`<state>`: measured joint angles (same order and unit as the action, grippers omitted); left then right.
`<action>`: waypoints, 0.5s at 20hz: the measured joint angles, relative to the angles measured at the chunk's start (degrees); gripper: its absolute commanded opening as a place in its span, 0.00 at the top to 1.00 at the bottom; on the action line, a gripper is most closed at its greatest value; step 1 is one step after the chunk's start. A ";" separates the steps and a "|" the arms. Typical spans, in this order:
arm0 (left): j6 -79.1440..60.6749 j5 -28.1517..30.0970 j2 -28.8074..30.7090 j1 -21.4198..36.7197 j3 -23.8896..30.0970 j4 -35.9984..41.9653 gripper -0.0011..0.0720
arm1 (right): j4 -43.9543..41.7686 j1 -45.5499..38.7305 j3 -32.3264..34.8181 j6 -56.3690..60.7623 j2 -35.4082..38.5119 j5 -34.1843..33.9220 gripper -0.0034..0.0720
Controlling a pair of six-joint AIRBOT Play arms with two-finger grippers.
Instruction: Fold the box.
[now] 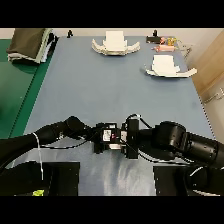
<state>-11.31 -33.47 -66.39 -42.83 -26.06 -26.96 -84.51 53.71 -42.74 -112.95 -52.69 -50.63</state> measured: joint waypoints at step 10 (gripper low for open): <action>0.02 0.02 0.00 0.00 0.00 0.00 0.29 | 1.62 0.02 -0.02 -0.50 -4.35 0.02 0.17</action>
<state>-11.29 -33.45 -66.39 -42.83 -26.06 -26.96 -82.89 53.74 -42.76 -113.45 -57.04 -50.61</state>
